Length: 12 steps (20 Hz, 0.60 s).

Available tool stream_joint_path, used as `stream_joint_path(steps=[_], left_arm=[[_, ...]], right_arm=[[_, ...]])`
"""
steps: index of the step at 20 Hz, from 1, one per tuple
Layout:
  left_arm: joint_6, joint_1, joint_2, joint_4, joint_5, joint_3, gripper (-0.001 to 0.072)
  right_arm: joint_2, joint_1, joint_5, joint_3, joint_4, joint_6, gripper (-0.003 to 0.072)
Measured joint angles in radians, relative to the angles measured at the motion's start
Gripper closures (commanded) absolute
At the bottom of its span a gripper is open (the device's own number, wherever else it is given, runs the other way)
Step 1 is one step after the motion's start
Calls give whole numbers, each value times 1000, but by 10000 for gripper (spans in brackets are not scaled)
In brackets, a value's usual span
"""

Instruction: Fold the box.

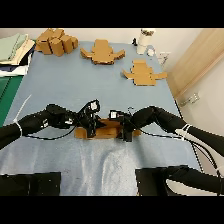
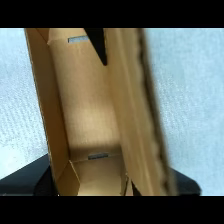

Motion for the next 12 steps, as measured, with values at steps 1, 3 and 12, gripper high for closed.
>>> stream_joint_path(steps=[1,3,12], left_arm=[[0,0,0,0,0,0,696],[0,0,0,0,0,0,696],[0,0,0,-1,1,0,696]], right_arm=[[-1,0,0,0,0,0,176],[-1,0,-1,0,-3,0,176],[-1,0,-8,0,-7,0,176]])
